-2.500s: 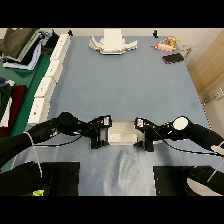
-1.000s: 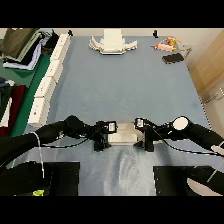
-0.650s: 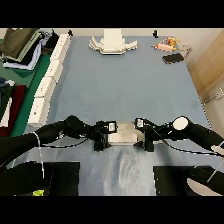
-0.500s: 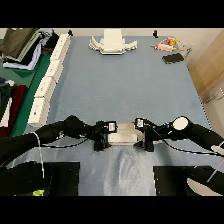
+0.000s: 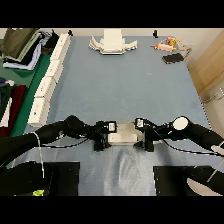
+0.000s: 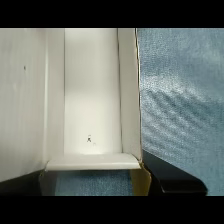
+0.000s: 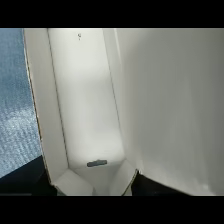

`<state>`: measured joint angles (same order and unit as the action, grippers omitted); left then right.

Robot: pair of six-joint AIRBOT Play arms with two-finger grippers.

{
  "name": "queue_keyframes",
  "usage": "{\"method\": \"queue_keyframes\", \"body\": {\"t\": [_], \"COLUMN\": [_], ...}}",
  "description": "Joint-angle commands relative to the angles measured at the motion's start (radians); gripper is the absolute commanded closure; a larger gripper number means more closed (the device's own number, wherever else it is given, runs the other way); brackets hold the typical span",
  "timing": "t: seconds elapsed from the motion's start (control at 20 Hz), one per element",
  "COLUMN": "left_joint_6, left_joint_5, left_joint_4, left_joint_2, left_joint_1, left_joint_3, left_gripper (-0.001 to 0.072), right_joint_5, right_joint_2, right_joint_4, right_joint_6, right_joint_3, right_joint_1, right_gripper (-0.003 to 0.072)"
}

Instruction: Fold the box.

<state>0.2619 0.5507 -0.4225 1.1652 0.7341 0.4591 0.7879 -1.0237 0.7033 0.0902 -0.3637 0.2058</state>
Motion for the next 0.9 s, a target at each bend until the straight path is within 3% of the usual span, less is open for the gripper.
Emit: {"method": "queue_keyframes", "body": {"t": [0.0, 0.5, 0.55, 0.6, 0.65, 0.85], "left_joint_6": [0.000, 0.000, 0.000, 0.000, 0.000, 0.000], "left_joint_5": [0.002, 0.002, 0.002, 0.002, 0.002, 0.002], "left_joint_4": [0.000, 0.000, 0.000, 0.000, 0.000, 0.000], "left_joint_2": [0.000, 0.000, 0.000, 0.000, 0.000, 0.000], "left_joint_1": [0.000, 0.000, 0.000, 0.000, 0.000, 0.000], "left_joint_3": [0.001, 0.001, 0.001, 0.001, 0.001, 0.001], "left_gripper": [0.0099, 0.0099, 0.0100, 0.0099, 0.0099, 0.0099], "right_joint_5": [0.000, 0.001, 0.005, 0.008, 0.008, 0.008], "right_joint_2": [0.001, 0.001, 0.001, 0.002, 0.003, 0.003], "right_joint_4": [0.000, -0.004, -0.005, -0.004, -0.002, -0.004], "right_joint_6": [0.000, -0.003, -0.003, -0.003, -0.003, -0.003], "right_joint_3": [-0.001, -0.001, -0.001, -0.001, -0.001, -0.001], "right_joint_1": [0.000, 0.000, 0.000, 0.000, 0.000, 0.000], "right_gripper": [0.0183, 0.0182, 0.0162, 0.0031, -0.0028, -0.0029]}}
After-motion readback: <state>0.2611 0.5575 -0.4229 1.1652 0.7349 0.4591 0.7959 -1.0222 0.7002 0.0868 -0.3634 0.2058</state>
